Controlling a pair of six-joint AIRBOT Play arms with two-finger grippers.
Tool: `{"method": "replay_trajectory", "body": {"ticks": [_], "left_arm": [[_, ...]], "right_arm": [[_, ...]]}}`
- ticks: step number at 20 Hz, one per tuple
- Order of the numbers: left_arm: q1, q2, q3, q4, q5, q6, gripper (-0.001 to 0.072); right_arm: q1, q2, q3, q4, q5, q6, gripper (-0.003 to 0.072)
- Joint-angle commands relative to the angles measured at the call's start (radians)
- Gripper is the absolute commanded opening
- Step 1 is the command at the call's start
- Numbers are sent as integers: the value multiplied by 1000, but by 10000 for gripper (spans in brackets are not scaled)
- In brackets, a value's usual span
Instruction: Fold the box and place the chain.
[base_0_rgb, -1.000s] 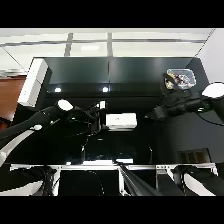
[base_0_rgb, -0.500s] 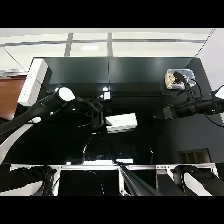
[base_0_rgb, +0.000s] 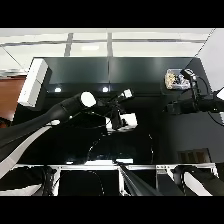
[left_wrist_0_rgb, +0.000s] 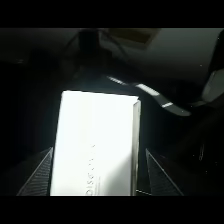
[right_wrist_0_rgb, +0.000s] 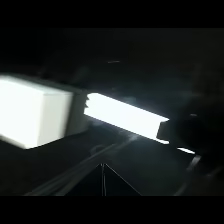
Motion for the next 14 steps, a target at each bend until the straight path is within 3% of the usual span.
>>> {"method": "replay_trajectory", "body": {"ticks": [1,8,14], "left_arm": [[-24,-19,10,23,22,-63,709],[-26,-21,16,68,-36,-61,709],[-26,-30,16,200,-27,-49,709]], "right_arm": [[-55,1,0,-69,-40,14,15],[-68,1,0,-65,-38,12,14],[-68,1,0,-59,-38,13,15]]}}
